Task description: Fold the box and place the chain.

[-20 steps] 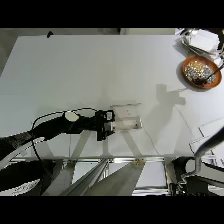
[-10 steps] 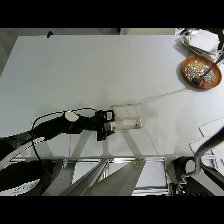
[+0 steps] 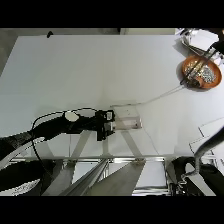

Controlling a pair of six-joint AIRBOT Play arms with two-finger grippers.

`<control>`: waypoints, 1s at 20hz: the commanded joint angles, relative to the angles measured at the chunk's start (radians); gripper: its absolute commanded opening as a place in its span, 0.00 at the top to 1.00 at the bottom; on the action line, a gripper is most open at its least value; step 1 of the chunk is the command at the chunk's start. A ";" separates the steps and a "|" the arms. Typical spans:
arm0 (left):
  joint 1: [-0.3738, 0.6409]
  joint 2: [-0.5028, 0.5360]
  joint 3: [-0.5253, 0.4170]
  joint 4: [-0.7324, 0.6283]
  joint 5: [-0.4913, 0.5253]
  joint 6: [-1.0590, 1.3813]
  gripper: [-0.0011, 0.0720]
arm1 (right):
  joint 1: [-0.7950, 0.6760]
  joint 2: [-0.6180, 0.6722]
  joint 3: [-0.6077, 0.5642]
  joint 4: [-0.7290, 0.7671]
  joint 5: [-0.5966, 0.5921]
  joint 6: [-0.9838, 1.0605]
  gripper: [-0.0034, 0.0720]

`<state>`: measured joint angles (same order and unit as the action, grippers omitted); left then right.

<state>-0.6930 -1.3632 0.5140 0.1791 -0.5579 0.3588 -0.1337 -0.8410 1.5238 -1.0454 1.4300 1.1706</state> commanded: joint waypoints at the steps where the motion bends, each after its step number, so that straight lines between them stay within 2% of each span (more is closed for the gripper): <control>1: 0.000 0.000 0.000 0.000 0.000 0.000 0.64 | 0.102 0.070 0.001 0.003 0.016 -0.002 0.93; 10: 0.000 0.000 0.000 0.000 0.000 0.000 0.64 | 0.295 0.164 0.004 0.006 0.026 -0.009 0.93; 16: 0.000 0.000 0.000 0.000 0.000 0.000 0.64 | 0.417 0.163 0.007 0.082 -0.061 -0.009 0.93; 20: 0.000 0.000 0.000 0.000 0.000 0.000 0.64 | 0.428 0.097 -0.001 0.082 0.054 -0.009 0.93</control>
